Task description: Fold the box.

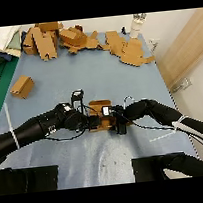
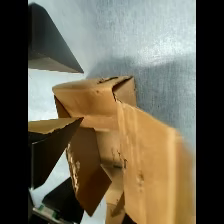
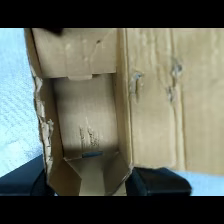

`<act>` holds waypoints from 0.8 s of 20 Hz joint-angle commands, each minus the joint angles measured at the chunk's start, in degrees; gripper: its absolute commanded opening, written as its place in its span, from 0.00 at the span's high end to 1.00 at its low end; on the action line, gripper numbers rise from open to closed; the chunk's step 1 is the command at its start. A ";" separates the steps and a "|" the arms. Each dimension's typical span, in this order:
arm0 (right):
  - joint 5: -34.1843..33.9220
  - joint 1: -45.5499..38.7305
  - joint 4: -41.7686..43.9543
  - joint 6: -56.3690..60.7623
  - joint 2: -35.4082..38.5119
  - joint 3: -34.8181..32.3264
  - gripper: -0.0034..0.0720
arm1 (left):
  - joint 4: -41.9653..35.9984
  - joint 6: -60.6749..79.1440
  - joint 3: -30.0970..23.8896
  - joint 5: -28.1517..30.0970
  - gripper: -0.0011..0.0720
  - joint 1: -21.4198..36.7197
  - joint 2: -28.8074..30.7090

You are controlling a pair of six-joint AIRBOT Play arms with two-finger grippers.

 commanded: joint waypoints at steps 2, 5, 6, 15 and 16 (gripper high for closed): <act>-0.17 0.02 0.02 0.00 -0.02 0.00 0.29 | -0.81 0.04 3.82 -0.79 0.39 0.04 -4.26; -0.17 0.02 0.02 0.00 -0.02 0.00 0.29 | -0.81 0.02 5.44 -3.19 0.39 0.04 -8.04; -0.17 0.02 0.02 0.00 -0.02 0.00 0.29 | -0.81 0.02 5.84 -4.13 0.39 0.04 -9.14; -0.37 0.02 0.02 0.02 -0.02 0.00 0.29 | -0.26 0.11 6.05 -3.30 0.76 0.07 -11.96; -0.39 0.02 0.02 0.02 -0.02 0.00 0.29 | -0.20 0.17 6.08 -2.21 0.76 0.04 -12.02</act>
